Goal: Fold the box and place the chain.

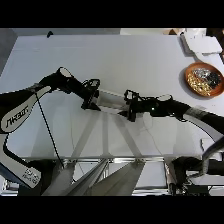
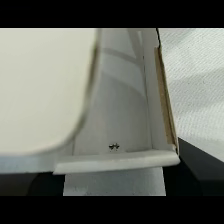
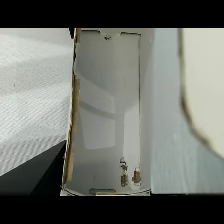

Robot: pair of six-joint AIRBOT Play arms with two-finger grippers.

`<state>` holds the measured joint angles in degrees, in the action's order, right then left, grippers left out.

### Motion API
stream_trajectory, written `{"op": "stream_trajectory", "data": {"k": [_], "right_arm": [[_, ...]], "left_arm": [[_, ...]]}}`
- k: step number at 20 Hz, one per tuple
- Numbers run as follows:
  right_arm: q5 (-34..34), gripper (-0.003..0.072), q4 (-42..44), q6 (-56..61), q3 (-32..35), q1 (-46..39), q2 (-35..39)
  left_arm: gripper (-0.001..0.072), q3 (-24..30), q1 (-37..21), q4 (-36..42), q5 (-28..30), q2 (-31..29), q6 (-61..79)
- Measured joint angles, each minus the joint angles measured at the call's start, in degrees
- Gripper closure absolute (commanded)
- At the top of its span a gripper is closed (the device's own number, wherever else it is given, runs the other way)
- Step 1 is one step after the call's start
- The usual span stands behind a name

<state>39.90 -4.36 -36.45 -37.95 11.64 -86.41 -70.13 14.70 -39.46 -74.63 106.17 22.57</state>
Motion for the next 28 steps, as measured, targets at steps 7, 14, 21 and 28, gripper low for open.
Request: {"op": "stream_trajectory", "data": {"k": [7,14,21,28], "right_arm": [[-0.13,0.0238,0.04,0.0,0.02,0.0,0.0],[0.61,0.004,0.09,-0.22,0.0,0.04,0.0],[-0.15,0.004,-1.77,-0.02,-0.02,0.04,0.24],[-0.85,0.004,-7.13,0.31,0.0,-2.05,4.9]], "left_arm": [[0.0434,0.0,0.0,-0.02,-0.13,0.02,0.07],[0.0434,0.02,0.07,-0.17,-1.05,0.04,0.11],[0.0434,0.02,0.11,-0.02,-0.37,0.04,0.11],[0.0434,0.02,0.07,0.35,-0.02,0.04,-0.02]]}}
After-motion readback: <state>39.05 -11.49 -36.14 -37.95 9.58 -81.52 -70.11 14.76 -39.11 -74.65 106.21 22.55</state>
